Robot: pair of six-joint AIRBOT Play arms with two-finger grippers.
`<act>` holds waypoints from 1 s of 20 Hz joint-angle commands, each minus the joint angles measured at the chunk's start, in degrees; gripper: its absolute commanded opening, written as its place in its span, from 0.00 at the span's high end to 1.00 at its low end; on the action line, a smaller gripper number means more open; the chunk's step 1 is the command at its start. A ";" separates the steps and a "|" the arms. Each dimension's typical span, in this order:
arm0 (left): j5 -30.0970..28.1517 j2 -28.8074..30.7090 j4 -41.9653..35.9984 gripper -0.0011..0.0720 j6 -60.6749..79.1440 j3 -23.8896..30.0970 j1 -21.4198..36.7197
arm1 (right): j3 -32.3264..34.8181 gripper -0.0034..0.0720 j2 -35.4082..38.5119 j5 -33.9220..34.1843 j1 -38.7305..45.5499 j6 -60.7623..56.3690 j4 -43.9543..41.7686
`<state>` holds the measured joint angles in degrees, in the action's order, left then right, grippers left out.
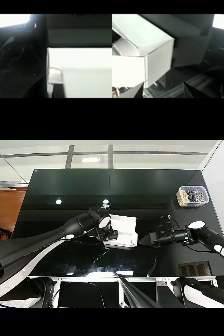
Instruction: Fold the box and place the chain.
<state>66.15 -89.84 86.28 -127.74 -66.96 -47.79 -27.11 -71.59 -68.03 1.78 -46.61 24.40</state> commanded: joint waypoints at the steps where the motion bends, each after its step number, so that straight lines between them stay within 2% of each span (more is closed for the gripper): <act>1: -0.02 0.04 0.00 0.95 0.02 -0.02 0.04 | -0.02 0.21 -0.04 2.84 -3.43 1.05 -2.91; 7: -0.07 0.04 0.02 0.95 0.02 -0.02 0.04 | -3.98 0.21 -0.04 4.46 -6.47 0.98 -3.21; 10: -0.04 0.04 0.02 0.95 0.00 -0.02 0.04 | -4.96 0.21 -0.04 8.76 -8.17 -5.79 -2.10; 14: -0.09 0.04 0.02 0.95 0.02 -0.02 0.04 | -8.00 0.24 -0.04 10.91 -14.12 -14.10 4.72; 16: -0.09 0.04 0.02 0.95 0.02 -0.02 0.04 | -10.58 0.27 -0.04 11.32 -17.57 -19.91 10.27; 17: -0.07 0.04 0.02 0.95 0.00 -0.02 0.04 | -11.76 0.34 -0.04 11.91 -19.52 -23.37 13.84; 20: -0.09 0.04 0.02 0.95 0.02 -0.02 0.04 | -15.19 0.34 -0.04 12.63 -24.96 -35.43 24.39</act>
<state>66.15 -89.84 86.30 -127.74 -66.96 -47.79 -39.24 -71.61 -56.77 -18.52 -70.06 38.28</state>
